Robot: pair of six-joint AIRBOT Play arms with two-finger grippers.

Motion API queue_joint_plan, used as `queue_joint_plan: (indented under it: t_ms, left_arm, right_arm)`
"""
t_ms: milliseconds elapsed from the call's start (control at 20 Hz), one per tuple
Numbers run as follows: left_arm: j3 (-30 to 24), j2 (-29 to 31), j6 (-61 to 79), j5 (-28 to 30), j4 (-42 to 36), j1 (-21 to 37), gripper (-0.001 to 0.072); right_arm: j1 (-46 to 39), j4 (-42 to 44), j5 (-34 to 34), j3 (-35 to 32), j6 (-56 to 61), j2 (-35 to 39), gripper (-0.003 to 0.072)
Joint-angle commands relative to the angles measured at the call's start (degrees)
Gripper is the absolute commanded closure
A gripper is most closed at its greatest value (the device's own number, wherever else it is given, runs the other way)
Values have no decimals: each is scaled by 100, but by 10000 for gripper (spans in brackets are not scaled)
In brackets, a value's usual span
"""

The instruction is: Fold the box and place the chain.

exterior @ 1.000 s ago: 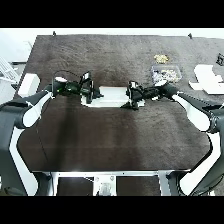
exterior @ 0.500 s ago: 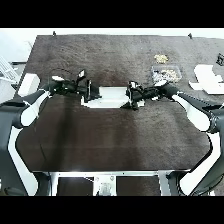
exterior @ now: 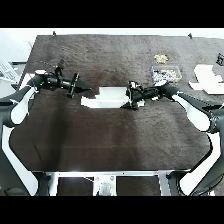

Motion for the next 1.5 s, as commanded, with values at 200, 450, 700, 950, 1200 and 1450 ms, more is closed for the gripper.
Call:
queue_joint_plan:
  t_ms: [200, 450, 700, 950, 1200, 1450]
  left_arm:
    - [-1161, 1893, -564, 1067, -201, -79, 696]
    - [-2752, 3108, -216, 2817, -308, -570, 695]
    - [-2879, 2632, 74, 3156, -203, -1128, 694]
    - [-2859, 2107, 345, 3432, -225, -1309, 694]
    - [-2273, 1864, 323, 4081, -321, -1309, 694]
    - [-1526, 1414, 125, 4205, -317, -1309, 693]
  right_arm:
    - [-4, 2, 0, 2, 0, -2, 101]
    - [-4, 0, 0, 0, 2, -2, 101]
    - [-4, 2, 0, 0, 0, -2, 101]
    - [-4, 2, 0, 0, 2, -2, 101]
    - [-4, 2, 0, 0, 0, -2, 101]
    - [-4, 2, 0, 0, 2, -2, 101]
